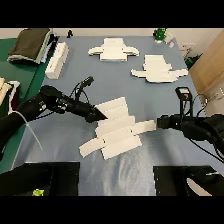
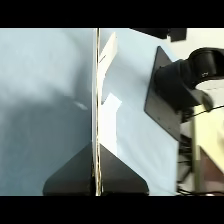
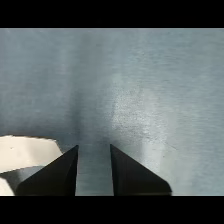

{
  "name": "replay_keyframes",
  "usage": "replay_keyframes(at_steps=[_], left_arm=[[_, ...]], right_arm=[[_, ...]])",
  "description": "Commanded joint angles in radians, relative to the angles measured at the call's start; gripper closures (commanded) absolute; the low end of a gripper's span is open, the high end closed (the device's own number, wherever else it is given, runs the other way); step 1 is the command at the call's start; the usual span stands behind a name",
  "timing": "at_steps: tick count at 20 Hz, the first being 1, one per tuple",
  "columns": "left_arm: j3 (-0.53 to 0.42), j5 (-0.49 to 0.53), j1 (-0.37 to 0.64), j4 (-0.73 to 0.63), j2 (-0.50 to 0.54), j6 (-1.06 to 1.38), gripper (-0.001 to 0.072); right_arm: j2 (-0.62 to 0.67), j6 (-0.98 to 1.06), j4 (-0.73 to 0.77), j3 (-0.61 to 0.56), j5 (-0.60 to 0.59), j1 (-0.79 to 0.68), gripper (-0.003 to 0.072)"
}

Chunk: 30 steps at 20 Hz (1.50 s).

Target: Fold the box.

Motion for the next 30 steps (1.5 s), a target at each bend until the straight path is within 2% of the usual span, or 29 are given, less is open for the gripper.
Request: replay_keyframes(at_steps=[1,4,8,9,11,14,16,19,22,30], left_arm=[[0.003,0.145,-0.09,0.003,0.101,0.181,0.0696],[0.029,0.22,-0.198,0.027,0.102,0.304,0.0696],[0.053,0.315,-0.287,0.208,0.1,0.351,0.0696],[0.046,0.33,-0.294,0.211,0.097,0.339,0.0696],[0.023,0.388,-0.307,0.161,0.093,0.346,0.0697],[-0.02,0.486,-0.38,0.159,0.108,0.373,0.07],[-0.07,0.546,-0.452,0.159,0.145,0.372,0.07],[-0.151,0.708,-0.535,0.159,0.235,0.372,0.0699],[-0.199,0.657,-0.543,0.159,0.233,0.367,0.0694],[-0.209,0.666,-0.541,0.162,0.125,0.367,0.0694]], right_arm=[[0.001,0.132,-0.095,0.042,-0.003,-0.035,0.0405],[0.001,0.154,-0.079,0.043,0.008,-0.035,0.0406],[0.001,0.154,-0.05,0.042,0.008,-0.035,0.0406],[0.001,0.154,-0.045,0.042,0.009,-0.035,0.0406],[0.0,0.154,-0.034,0.042,0.009,-0.035,0.0406],[0.0,0.154,-0.031,0.042,0.008,-0.035,0.0406],[0.0,0.154,-0.031,0.042,0.008,-0.035,0.0406],[0.0,0.154,-0.031,0.042,0.008,-0.035,0.0406],[0.0,0.154,-0.028,0.042,0.008,-0.035,0.0406],[0.0,0.154,-0.016,0.042,0.008,-0.034,0.0406]])
